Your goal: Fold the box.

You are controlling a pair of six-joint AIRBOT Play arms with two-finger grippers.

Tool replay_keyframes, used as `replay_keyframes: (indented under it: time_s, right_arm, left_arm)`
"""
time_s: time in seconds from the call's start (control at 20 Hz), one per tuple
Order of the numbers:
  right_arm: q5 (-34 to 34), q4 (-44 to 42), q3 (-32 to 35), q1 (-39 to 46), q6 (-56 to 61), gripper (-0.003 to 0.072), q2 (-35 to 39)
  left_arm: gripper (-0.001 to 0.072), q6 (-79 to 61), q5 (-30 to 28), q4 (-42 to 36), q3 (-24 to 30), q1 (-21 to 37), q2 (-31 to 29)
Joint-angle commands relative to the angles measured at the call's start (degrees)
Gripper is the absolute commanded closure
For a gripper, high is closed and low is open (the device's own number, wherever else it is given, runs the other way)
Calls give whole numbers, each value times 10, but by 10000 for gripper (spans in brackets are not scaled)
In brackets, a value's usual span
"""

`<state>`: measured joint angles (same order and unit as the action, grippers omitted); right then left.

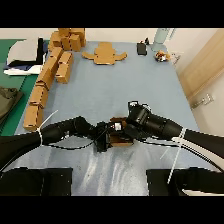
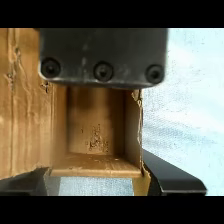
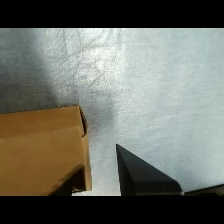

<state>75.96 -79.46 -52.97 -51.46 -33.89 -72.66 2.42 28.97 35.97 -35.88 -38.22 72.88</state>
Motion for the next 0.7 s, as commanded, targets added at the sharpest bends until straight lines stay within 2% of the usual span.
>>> replay_keyframes:
  time_s: [0.0, 0.2, 0.4, 0.6, 0.65]
  right_arm:
    - [-1, -28, 0, 0, -11, 307, 9]
    - [-31, -30, 0, 0, -14, 307, -2]
    - [-33, -28, 0, 1, -16, 307, -29]
    - [-30, -28, 1, 1, -18, 375, -41]
    - [-30, -28, 1, 1, -24, 561, -43]
  left_arm:
    - [237, 0, 0, 0, 0, 0, 0]
    - [237, 0, 0, 0, 0, 0, 0]
    - [237, 0, 0, 0, 0, 0, 0]
    - [237, 0, 0, 0, 0, 0, 0]
    - [237, 0, 0, 0, 0, 0, 0]
